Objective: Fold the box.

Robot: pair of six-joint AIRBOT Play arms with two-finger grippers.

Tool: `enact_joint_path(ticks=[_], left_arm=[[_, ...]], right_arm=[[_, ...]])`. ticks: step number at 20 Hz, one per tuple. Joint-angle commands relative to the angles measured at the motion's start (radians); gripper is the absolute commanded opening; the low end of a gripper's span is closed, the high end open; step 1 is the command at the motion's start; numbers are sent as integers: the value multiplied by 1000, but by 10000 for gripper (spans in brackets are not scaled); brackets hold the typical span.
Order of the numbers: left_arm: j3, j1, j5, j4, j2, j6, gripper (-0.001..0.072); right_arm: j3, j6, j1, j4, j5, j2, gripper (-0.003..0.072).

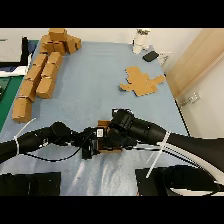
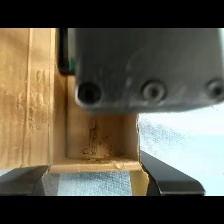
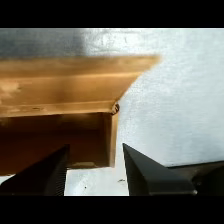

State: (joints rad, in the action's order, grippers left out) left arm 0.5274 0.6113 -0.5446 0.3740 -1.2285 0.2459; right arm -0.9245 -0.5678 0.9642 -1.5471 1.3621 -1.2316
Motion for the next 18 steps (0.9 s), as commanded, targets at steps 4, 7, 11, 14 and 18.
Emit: enact_joint_path(ticks=[4, 7, 11, 14, 18], left_arm=[[0, 0, 0, 0, 0, 0, 392], [0, 0, 0, 0, 0, 0, 392], [1, 0, 0, 0, 0, 0, 392], [1, 0, 0, 0, 0, 0, 392], [0, 0, 0, 0, 0, 0, 392]], right_arm=[[-1, 24, -1, 14, 21, 72, 512], [-3, 30, -5, 15, 21, 94, 512], [-3, 31, -5, 27, 49, 133, 512], [-5, 45, -5, 69, 159, 155, 512], [-5, 43, -5, 158, 262, 156, 337]])
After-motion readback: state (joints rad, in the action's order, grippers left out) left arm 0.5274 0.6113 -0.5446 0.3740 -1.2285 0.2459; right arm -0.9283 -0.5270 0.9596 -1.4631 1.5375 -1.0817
